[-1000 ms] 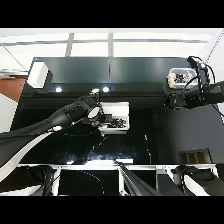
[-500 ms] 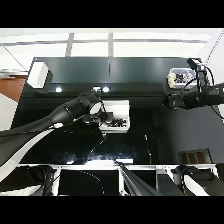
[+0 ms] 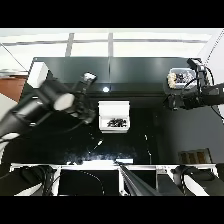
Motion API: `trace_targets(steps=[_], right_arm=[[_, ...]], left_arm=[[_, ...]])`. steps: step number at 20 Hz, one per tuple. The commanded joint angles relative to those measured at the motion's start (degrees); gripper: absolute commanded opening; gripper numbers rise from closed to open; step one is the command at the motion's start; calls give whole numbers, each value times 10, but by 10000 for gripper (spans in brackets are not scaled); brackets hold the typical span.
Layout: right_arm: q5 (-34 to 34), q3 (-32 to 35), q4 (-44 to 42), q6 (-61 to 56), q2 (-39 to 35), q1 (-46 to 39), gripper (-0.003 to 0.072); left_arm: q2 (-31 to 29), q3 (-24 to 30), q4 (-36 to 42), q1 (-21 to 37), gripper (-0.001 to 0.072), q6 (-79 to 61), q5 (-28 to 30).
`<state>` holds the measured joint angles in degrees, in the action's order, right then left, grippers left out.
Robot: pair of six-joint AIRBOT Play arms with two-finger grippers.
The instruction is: Fold the box and place the chain.
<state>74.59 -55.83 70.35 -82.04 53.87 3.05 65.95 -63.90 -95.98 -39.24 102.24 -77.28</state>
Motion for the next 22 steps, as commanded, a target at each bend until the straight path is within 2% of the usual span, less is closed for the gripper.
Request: trace_targets(steps=[1,2,5,6,7,8,14,18,22], right_arm=[[1,0,2,0,0,0,545],[1,0,2,0,0,0,545],[1,0,2,0,0,0,545],[2,0,2,0,0,0,546],[1,0,2,0,0,0,546],[1,0,2,0,0,0,546],[-3,0,2,0,0,0,545],[-3,0,2,0,0,0,546],[-3,0,2,0,0,0,545]], left_arm=[[-65,40,59,119,629,-147,-7],[-73,50,125,171,629,-204,-3],[-76,94,452,314,629,-482,-15],[-74,113,529,337,634,-557,-14],[-73,130,565,345,671,-615,-5],[-70,147,581,344,713,-674,13],[-22,234,594,289,714,-984,110],[8,239,592,252,712,-1131,176],[57,239,591,245,707,-1160,179]])
